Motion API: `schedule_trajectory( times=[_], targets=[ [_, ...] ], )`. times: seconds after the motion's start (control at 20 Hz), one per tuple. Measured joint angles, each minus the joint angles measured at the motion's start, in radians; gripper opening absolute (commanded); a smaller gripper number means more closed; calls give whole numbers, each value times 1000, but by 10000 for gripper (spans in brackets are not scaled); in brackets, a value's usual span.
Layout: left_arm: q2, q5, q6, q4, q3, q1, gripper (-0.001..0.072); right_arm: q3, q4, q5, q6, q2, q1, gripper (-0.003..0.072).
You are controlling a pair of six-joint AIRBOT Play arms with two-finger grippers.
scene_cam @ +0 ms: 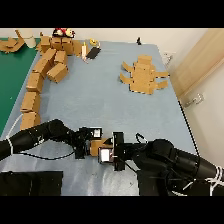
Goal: Fold the box.
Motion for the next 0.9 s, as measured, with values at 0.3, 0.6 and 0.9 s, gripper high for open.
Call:
schedule_trajectory(
  times=[0.3, 0.6, 0.9],
  targets=[
    [0, 0, 0, 0, 0, 0, 451, -29, -73, 74, 11, -13, 17, 460],
    [0, 0, 0, 0, 0, 0, 451, -34, -93, 95, 14, -59, 19, 454],
    [0, 0, 0, 0, 0, 0, 451, -31, -126, 105, 14, -73, 20, 328]
  ],
)
